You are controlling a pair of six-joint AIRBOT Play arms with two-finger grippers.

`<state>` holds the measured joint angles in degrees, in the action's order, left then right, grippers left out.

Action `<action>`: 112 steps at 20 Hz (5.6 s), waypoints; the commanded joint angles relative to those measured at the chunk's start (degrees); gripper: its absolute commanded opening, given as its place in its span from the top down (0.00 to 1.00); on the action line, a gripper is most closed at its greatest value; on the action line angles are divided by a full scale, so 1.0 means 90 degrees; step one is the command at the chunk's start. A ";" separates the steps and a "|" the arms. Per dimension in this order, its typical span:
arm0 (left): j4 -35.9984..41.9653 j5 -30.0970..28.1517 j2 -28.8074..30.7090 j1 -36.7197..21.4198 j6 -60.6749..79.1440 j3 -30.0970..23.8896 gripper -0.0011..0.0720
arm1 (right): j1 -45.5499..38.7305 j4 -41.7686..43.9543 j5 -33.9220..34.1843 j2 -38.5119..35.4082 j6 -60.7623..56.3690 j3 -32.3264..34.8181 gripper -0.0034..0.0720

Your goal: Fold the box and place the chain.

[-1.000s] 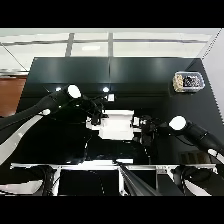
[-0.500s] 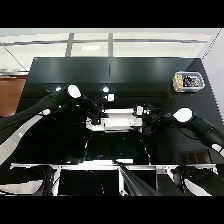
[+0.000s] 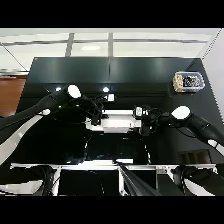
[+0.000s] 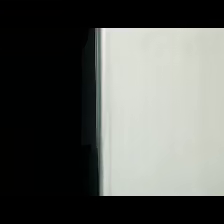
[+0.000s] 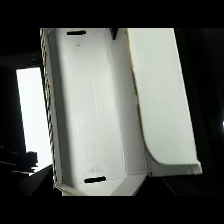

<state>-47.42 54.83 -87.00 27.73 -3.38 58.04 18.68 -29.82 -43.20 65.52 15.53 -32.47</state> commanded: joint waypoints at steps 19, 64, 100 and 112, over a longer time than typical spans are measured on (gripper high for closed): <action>0.0012 0.0036 -0.0002 0.0005 -0.0002 -0.0002 0.95 | 0.0160 -0.0163 0.0199 0.0923 0.0243 -0.0034 0.15; 0.3687 -0.4039 0.2637 0.0733 -0.2652 -0.2744 0.95 | 0.0160 -0.0240 0.0233 0.0930 0.0134 -0.0036 0.78; 0.0935 -0.0719 0.3349 -0.1047 -0.0364 -0.3060 0.01 | 0.0160 -0.0240 0.0238 0.0930 0.0134 -0.0039 0.78; -0.0121 -0.1047 0.1681 0.0070 -0.0078 -0.2072 0.32 | 0.0160 -0.0240 0.0238 0.0930 0.0134 -0.0036 0.78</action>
<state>-48.23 44.66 -69.76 27.81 -4.91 38.50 20.05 -32.01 -41.04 73.87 16.73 -32.77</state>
